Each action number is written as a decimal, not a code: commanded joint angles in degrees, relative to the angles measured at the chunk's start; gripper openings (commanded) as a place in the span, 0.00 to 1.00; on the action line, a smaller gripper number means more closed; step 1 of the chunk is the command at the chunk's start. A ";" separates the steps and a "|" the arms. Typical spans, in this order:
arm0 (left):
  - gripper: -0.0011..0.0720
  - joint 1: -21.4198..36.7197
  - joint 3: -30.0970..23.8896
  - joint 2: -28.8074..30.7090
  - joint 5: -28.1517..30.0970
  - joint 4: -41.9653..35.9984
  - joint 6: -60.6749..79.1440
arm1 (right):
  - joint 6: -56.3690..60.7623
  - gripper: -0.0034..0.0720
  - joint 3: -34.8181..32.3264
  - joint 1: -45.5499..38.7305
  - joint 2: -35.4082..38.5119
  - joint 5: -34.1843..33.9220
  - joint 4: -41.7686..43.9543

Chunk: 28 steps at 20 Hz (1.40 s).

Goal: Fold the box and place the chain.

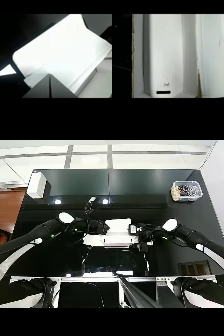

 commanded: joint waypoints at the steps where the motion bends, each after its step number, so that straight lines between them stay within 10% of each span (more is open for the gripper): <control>1: 0.04 1.44 0.35 0.81 -1.25 1.36 -0.07 | -0.15 0.56 -0.02 -0.02 0.02 0.02 -0.02; 7: 0.05 7.89 -5.68 20.55 -5.99 10.51 -0.52 | -0.13 0.56 -0.02 -0.02 0.02 0.02 -0.02; 11: 0.06 7.89 -11.91 24.13 -14.62 11.76 24.06 | -0.15 0.56 -0.02 0.00 0.02 0.00 -0.02; 12: 0.40 7.85 -11.98 23.76 -15.04 13.97 30.42 | -0.15 0.56 -0.02 -0.02 0.02 0.02 -0.02; 13: 0.99 7.65 -12.07 23.47 -13.55 15.02 35.85 | -0.15 0.56 -0.02 -0.02 0.02 0.02 -0.02; 17: 0.96 4.31 -11.61 20.63 -5.35 23.50 41.99 | -0.15 0.56 -0.02 0.00 0.02 0.02 -0.04; 26: 0.93 -0.85 -1.79 8.74 -9.99 24.98 41.05 | -0.15 0.56 -0.02 -0.02 0.02 0.02 -0.02; 28: 0.48 -0.92 -1.77 8.68 -10.60 24.98 40.19 | -0.15 0.56 -0.02 -0.02 0.02 0.02 -0.02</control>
